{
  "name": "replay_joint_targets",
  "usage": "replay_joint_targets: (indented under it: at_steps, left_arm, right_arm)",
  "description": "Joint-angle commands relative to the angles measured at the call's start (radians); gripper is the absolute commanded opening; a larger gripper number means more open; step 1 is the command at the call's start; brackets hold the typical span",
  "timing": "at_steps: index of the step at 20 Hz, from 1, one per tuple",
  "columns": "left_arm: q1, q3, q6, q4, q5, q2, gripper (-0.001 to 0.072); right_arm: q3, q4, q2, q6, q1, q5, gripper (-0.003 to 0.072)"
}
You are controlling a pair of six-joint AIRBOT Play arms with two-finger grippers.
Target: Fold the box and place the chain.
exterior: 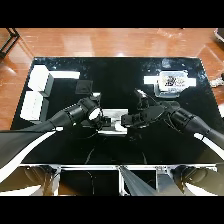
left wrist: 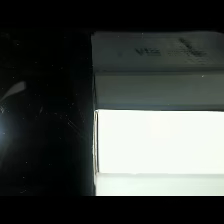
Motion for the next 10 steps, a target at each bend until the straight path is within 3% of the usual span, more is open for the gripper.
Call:
replay_joint_targets:
  at_steps: [1,10]
  left_arm:
    - [0.0,-0.001,-0.001,0.0,0.0,0.0,0.002]
    - [-0.001,-0.001,-0.001,0.0,0.002,0.0,0.002]
  right_arm:
    - [0.032,-0.125,-0.01,0.085,0.042,0.006,0.036]
    - [0.116,-0.346,-0.069,0.274,0.116,-0.103,0.0362]
